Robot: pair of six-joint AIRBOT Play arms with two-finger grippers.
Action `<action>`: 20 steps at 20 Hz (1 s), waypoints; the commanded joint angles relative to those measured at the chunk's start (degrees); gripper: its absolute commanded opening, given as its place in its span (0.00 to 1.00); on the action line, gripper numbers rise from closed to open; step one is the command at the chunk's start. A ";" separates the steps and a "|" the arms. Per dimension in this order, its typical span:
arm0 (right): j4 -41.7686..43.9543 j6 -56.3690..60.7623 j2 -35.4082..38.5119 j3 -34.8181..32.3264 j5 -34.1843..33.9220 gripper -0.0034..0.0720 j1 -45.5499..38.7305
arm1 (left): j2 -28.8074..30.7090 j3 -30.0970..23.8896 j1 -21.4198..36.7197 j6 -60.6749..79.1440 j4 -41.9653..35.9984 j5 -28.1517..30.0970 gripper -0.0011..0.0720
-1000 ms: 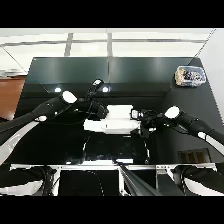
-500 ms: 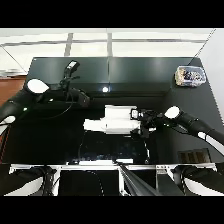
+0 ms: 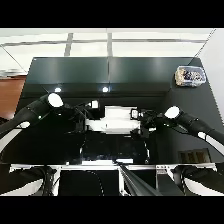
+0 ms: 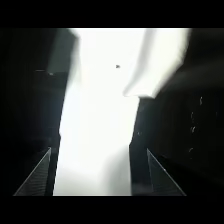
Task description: Fold the box and place the chain.
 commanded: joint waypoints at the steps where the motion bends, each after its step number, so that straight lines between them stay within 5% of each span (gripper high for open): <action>1: 0.00 -0.02 -0.02 -0.02 0.02 0.60 0.02 | -2.03 -0.20 -1.99 10.67 -0.94 2.93 0.99; 7: 0.00 -0.02 -0.02 -0.02 0.02 0.60 0.02 | -2.21 -0.17 -2.08 14.86 -13.46 5.35 0.99; 13: 0.00 0.00 -0.02 -0.02 0.02 0.60 0.02 | -3.34 -0.15 -3.04 14.86 -14.91 4.66 0.92; 15: 0.00 0.00 -0.02 -0.02 0.02 0.60 0.02 | -3.43 -0.15 -3.63 14.86 -14.91 3.87 0.55; 18: 0.00 0.00 -0.02 -0.02 0.02 0.60 0.02 | -3.45 -0.15 -4.87 14.82 -14.95 3.82 0.45; 20: 0.00 0.00 -0.02 -0.02 0.02 0.60 0.02 | -3.45 -0.15 -5.46 14.82 -14.97 3.87 0.21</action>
